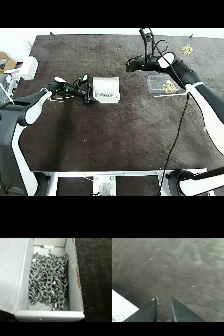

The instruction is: Fold the box and place the chain.

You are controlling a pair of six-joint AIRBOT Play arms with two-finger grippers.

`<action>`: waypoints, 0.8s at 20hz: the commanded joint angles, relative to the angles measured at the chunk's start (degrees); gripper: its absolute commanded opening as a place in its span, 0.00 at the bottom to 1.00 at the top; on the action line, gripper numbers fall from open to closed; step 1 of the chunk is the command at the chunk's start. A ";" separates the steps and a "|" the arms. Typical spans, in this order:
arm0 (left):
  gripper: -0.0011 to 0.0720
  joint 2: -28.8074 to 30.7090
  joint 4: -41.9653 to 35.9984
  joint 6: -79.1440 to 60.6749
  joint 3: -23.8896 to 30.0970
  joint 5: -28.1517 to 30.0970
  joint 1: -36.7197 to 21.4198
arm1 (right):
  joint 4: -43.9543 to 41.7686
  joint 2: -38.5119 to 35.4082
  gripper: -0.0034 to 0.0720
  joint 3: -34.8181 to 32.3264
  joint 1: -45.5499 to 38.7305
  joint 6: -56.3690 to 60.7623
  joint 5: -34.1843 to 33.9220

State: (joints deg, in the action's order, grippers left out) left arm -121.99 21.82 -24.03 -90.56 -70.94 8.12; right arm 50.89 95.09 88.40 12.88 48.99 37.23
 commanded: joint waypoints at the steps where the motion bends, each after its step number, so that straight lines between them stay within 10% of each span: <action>1: 0.49 0.02 0.02 -0.02 0.02 0.00 0.00 | -13.03 7.37 0.32 6.21 -3.10 -17.46 10.49; 16: 0.49 0.02 0.02 -0.02 0.02 0.00 0.00 | -24.00 9.64 0.32 2.03 -2.19 -44.24 21.46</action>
State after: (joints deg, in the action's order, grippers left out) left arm -121.99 21.85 -24.05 -90.56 -70.94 8.12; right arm 27.88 106.15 92.79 10.17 9.63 56.99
